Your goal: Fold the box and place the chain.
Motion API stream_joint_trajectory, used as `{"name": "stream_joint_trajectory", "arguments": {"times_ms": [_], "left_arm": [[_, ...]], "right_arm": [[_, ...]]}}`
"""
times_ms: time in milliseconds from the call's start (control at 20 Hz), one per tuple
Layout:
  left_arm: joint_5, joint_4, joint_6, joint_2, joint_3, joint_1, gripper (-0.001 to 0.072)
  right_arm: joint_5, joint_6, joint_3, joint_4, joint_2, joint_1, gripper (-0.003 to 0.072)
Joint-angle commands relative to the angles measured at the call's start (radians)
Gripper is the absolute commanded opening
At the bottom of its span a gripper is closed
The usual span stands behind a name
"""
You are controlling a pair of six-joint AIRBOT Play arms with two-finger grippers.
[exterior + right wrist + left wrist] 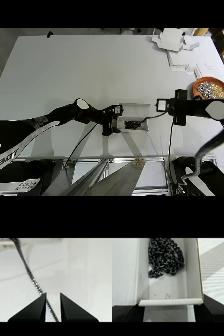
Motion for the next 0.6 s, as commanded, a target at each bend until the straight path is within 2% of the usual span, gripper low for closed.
{"name": "stream_joint_trajectory", "arguments": {"times_ms": [0, 550], "left_arm": [[-0.003, 0.0, 0.0, 0.0, 0.0, 0.0, 0.021], [-0.003, 0.0, 0.0, 0.0, 0.0, 0.0, 0.021]], "right_arm": [[-0.026, -0.085, 0.0, 0.094, -0.043, -0.15, 0.0199], [-0.014, -0.141, 0.0, 0.11, -0.274, -0.165, 0.0199]]}}
